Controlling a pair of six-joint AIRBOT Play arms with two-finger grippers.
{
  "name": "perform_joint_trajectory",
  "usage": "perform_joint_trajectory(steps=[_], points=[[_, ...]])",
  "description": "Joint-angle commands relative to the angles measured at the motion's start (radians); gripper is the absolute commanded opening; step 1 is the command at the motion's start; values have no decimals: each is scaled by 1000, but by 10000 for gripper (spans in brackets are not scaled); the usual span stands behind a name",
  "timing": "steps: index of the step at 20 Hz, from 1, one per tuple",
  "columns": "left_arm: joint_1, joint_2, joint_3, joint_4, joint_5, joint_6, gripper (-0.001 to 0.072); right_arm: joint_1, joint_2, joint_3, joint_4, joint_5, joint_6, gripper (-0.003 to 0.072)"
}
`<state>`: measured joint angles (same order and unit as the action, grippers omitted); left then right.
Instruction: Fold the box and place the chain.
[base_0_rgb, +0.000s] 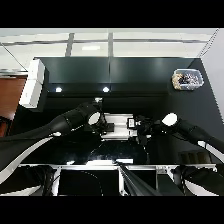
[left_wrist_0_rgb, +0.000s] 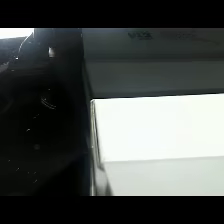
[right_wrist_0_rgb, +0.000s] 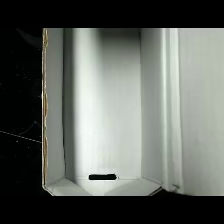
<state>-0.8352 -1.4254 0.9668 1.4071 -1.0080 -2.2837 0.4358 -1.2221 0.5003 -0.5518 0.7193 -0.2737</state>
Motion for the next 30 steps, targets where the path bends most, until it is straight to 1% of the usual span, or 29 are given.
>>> perform_joint_trajectory(steps=[1,5,6,8,9,12,15,18,19,20,21,22,23,30], points=[[0,0,1,-2,-21,11,421,0,0,0,1,2,1,317],[0,0,1,2,-21,10,426,0,0,0,1,2,1,316],[0,0,1,10,-22,9,399,0,0,0,1,2,1,316],[-3,-4,5,18,-29,3,383,0,0,0,1,2,1,316],[-8,-7,11,35,-35,-1,352,0,0,0,1,2,1,316],[-32,-15,32,91,-44,-35,352,0,0,0,1,2,1,316],[-35,-29,37,104,-76,-37,352,0,0,0,1,2,1,316],[-36,-38,37,99,-62,-53,351,0,0,0,1,2,1,316],[-36,-39,37,99,-61,-55,335,0,0,0,1,2,1,317],[-36,-39,37,100,-60,-54,253,0,0,0,1,2,1,316],[-36,-39,37,99,-58,-54,230,0,0,0,1,2,0,316],[-36,-39,37,99,-51,-54,191,0,0,0,1,2,1,316],[-36,-39,37,99,-48,-53,23,0,0,0,1,2,1,316],[-37,-39,38,99,-47,-51,32,0,0,0,1,2,1,316]])
